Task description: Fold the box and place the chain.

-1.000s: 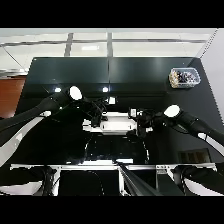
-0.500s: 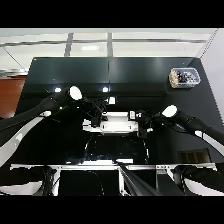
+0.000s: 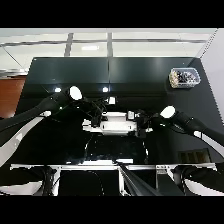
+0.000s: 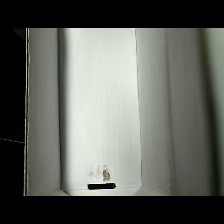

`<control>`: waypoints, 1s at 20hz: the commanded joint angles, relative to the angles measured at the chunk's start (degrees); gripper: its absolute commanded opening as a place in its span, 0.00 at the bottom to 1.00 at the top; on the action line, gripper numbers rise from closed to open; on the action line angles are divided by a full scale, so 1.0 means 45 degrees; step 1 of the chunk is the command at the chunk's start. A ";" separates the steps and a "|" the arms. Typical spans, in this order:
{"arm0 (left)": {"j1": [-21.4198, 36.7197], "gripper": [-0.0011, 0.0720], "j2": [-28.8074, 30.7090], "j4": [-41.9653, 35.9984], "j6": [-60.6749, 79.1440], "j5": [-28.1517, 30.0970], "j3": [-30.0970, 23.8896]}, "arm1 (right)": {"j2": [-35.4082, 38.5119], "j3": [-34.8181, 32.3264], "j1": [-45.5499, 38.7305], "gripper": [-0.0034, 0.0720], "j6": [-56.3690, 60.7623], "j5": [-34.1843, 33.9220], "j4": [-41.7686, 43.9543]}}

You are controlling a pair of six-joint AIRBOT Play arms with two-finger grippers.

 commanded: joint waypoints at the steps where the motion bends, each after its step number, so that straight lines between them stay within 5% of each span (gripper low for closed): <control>1: -0.0005 0.05 0.0005 0.0005 0.0000 0.0019 0.0010 | -0.0010 0.0000 0.0039 0.78 0.0063 -0.0078 -0.0155; 8: 0.0024 0.08 0.0194 0.0214 -0.0962 0.0000 0.0010 | -0.0010 0.0000 0.0039 0.75 0.0063 -0.0083 -0.0160; 9: 0.0053 0.21 0.0403 0.0491 -0.1443 -0.0005 0.0010 | -0.0010 0.0000 0.0039 0.75 0.0063 -0.0083 -0.0160; 11: 0.0112 0.66 0.1015 0.1341 -0.2905 -0.0034 0.0010 | -0.0010 0.0000 0.0039 0.44 0.0063 -0.0058 -0.0165; 12: 0.0155 0.84 0.1399 0.1982 -0.4070 -0.0049 0.0010 | -0.0010 0.0000 0.0039 0.39 0.0058 -0.0049 -0.0165; 13: 0.0238 0.89 0.1860 0.2832 -0.5469 -0.0073 0.0010 | -0.0010 0.0000 0.0039 0.36 0.0058 -0.0039 -0.0175; 17: 0.0879 0.85 0.3521 0.5100 -0.9622 -0.2463 0.0005 | -0.0010 0.0000 0.0039 0.36 0.0058 -0.0049 -0.0165; 18: 0.1146 0.64 0.3643 0.4600 -1.0632 -0.3643 -0.0029 | -0.0010 0.0000 0.0039 0.36 0.0063 -0.0068 -0.0160; 19: 0.1394 0.23 0.3614 0.3269 -1.1108 -0.4639 -0.0209 | -0.0010 0.0000 0.0039 0.36 0.0063 -0.0073 -0.0160; 20: 0.1574 0.07 0.3560 0.1258 -1.0720 -0.5144 -0.0646 | -0.0010 0.0000 0.0039 0.36 0.0063 -0.0078 -0.0155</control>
